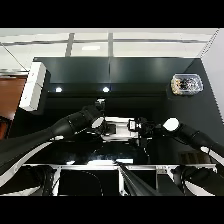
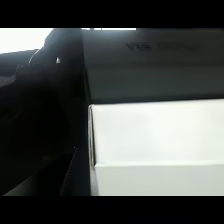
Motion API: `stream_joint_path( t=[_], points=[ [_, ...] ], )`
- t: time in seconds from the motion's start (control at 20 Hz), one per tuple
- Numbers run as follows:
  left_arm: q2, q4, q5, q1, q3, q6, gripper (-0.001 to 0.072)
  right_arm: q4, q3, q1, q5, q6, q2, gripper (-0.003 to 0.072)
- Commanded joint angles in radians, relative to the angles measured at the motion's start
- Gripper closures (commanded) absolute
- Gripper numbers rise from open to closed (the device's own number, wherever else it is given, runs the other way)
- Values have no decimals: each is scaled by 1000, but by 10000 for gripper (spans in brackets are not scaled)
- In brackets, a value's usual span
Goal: Fold the box and place the chain.
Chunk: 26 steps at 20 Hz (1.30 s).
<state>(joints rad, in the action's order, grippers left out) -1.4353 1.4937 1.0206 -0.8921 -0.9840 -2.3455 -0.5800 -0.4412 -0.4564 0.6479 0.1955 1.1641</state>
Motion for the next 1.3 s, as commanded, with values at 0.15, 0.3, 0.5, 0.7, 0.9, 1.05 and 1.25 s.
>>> stream_joint_path(
  t=[0.15, 0.3, 0.5, 0.7, 0.9, 1.05, 1.25],
  points=[
    [-46, 13, 16, -5, -30, -19, 435, 0, 0, -1, 1, 0, 0, 377],
    [-51, 14, 8, -24, -32, -19, 683, 0, 0, -1, 1, 0, 0, 377],
    [-51, 13, 13, -24, -34, -19, 683, 0, 0, -1, 1, 0, 0, 377],
    [-50, 13, 13, -23, -55, -19, 520, 0, 0, -1, 1, 0, 0, 377],
    [-50, 14, 17, -23, -57, -19, 521, 0, 0, -1, 1, 0, 0, 377],
    [-50, 22, 40, -22, -62, -19, 519, 0, 0, -1, 1, 0, 0, 377],
    [-50, 21, 39, -22, -63, -19, 661, 0, 0, -1, 1, 0, 0, 377]
  ],
)
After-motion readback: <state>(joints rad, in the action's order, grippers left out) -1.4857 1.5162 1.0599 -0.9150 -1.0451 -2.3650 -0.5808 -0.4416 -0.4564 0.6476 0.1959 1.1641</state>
